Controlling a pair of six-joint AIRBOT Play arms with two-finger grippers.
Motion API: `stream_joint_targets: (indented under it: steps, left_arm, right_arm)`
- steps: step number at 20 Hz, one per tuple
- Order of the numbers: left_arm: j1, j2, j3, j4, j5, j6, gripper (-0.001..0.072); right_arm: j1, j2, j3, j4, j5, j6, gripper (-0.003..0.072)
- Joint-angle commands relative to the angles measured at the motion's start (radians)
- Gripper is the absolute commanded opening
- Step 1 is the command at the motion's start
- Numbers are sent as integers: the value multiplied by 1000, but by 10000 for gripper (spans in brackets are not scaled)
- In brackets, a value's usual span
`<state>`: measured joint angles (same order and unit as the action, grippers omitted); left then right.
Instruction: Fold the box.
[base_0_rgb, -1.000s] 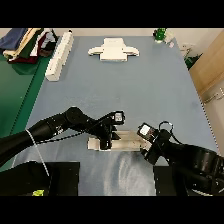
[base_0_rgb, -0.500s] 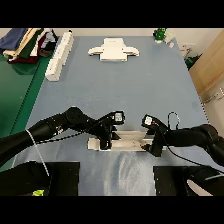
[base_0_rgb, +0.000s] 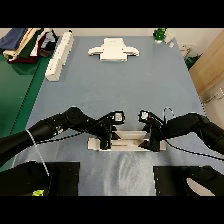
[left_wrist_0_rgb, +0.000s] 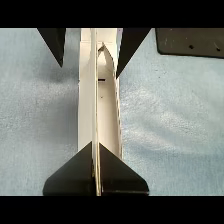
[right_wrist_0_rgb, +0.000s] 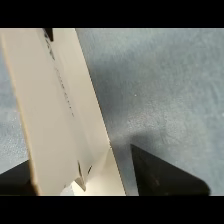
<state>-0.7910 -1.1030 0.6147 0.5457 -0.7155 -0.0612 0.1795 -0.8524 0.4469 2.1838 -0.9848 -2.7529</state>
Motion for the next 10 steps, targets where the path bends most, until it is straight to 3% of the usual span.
stream_joint_targets:
  steps: [1, 3, 10]
  left_arm:
    - [0, 0, 0, 0, -1, 0, 15]
    - [0, -1, 0, 0, -1, 0, 15]
    - [0, -1, 0, 0, 0, 0, 15]
  right_arm:
    - [-4, 2, -6, 16, -56, -108, 712]
    - [-19, -6, -43, 90, -39, -259, 713]
    - [-40, -17, -110, 110, 10, -259, 713]
